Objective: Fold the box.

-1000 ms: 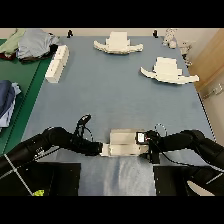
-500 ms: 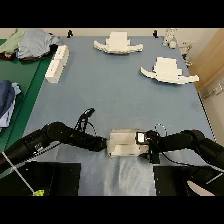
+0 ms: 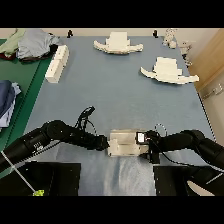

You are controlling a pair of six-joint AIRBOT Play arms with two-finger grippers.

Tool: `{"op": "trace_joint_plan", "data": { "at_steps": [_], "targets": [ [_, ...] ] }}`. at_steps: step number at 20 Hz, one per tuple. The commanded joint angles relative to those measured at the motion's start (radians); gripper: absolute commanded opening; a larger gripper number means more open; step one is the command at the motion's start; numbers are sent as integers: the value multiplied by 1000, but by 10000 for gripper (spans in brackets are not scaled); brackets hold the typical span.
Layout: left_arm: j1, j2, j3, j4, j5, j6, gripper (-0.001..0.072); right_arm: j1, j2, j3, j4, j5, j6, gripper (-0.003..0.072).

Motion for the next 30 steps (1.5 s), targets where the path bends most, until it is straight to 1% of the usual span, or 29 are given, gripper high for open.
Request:
{"op": "trace_joint_plan", "data": {
  "at_steps": [1,3,5,7,10,16,20,24,26,28,30],
  "targets": [
    [-2,-1,3,-30,28,-3,303,1,0,0,0,0,0,536],
    [-6,-3,2,-31,34,35,304,1,0,0,0,0,0,536],
    [-26,-3,5,-20,55,9,303,1,0,0,0,0,0,536],
    [-57,-4,20,74,62,-110,303,1,0,0,0,0,0,536],
    [-127,-25,63,248,25,-288,303,1,0,0,0,0,0,536],
    [-272,-134,187,426,26,-509,303,1,0,0,0,0,0,536],
    [-325,-227,259,473,-59,-611,303,1,0,0,0,0,0,536],
    [-386,-307,352,632,-172,-791,302,1,0,0,0,0,0,536],
    [-410,-349,403,685,-230,-843,302,1,0,0,0,0,0,536],
    [-425,-399,441,697,-264,-870,302,1,0,0,0,0,0,536],
    [-438,-451,473,717,-276,-898,302,1,0,0,0,0,0,536]
  ]
}}
